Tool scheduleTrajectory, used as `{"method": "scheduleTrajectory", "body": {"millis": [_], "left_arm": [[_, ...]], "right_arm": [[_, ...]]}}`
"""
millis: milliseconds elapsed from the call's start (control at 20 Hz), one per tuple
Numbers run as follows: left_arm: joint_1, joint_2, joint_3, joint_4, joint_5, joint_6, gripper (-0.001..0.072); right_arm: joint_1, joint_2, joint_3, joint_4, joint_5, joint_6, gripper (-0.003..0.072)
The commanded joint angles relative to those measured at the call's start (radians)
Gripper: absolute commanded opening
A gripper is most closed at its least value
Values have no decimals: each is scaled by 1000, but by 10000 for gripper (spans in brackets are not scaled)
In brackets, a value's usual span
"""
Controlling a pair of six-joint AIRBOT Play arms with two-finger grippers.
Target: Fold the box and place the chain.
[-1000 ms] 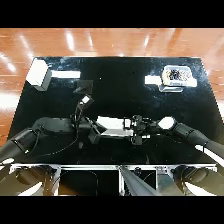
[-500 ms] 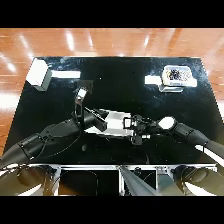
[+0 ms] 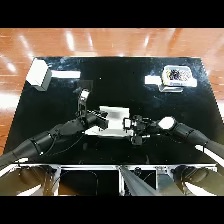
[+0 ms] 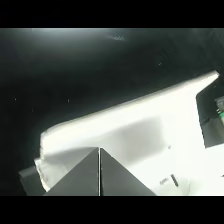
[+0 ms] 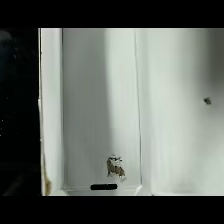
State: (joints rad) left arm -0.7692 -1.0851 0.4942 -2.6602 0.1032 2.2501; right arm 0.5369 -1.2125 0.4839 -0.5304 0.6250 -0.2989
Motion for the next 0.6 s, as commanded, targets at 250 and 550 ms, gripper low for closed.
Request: {"method": "scheduleTrajectory", "body": {"millis": [250,550], "left_arm": [[0,-21,5,8,21,-22,17],[5,85,5,126,59,-22,17]], "right_arm": [[1,0,1,0,-1,1,571],[1,0,1,0,-1,1,571]]}}
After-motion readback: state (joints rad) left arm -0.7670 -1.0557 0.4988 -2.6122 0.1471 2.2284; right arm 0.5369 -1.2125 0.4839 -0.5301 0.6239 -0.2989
